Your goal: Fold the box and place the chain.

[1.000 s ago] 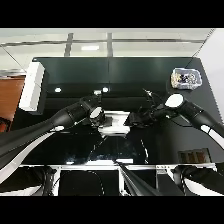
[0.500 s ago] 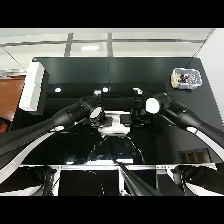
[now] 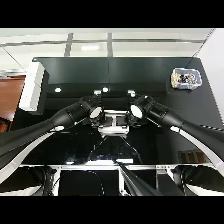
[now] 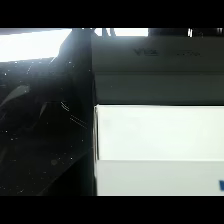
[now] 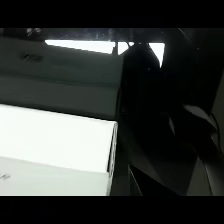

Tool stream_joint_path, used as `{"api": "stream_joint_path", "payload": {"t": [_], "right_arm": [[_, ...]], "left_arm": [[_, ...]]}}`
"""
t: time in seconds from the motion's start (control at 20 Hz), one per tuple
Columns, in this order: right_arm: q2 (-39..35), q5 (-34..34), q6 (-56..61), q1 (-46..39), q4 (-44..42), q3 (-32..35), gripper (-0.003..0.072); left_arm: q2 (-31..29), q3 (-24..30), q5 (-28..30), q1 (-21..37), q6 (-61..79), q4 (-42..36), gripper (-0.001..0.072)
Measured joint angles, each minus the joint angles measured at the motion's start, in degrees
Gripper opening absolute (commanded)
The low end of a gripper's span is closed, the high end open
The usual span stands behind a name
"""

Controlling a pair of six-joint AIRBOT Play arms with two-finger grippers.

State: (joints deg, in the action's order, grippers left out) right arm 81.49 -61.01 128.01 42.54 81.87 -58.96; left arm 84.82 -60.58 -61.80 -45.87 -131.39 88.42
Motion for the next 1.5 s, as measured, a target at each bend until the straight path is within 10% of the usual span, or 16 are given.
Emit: {"api": "stream_joint_path", "payload": {"t": [0.5, 0.7, 0.95, 1.05, 1.15, 1.3, 1.5], "right_arm": [[2.0, -0.2, 4.3, 0.5, 1.4, -0.2, 0.0336], [2.6, 0.0, 4.7, 0.5, 0.9, -0.2, 0.0014], [2.7, -0.2, 5.1, 0.7, 1.0, -0.2, 0.0019], [2.8, -0.2, 5.1, 0.7, 0.8, -0.2, 0.0327], [2.8, -0.4, 5.1, 0.6, 0.6, -0.2, 0.0319], [2.8, -0.4, 5.2, 0.6, 0.5, -0.2, 0.0013], [2.8, -0.3, 5.4, 0.6, 0.3, -0.2, 0.0013]], "left_arm": [[0.0, 0.0, 0.0, 0.0, 0.0, 0.0, 0.0026], [0.0, 0.0, 0.0, 0.0, 0.0, 0.0, 0.0026], [0.0, 0.0, 0.1, 0.0, 0.0, 0.0, 0.0026], [0.0, 0.0, 0.0, 0.0, 0.0, 0.0, 0.0026], [0.0, 0.0, 0.0, 0.0, 0.0, 0.0, 0.0026], [0.0, 0.0, 0.0, 0.0, 0.0, 0.0, 0.0026], [0.0, 0.0, 0.1, 0.0, 0.0, 0.0, 0.0026]]}}
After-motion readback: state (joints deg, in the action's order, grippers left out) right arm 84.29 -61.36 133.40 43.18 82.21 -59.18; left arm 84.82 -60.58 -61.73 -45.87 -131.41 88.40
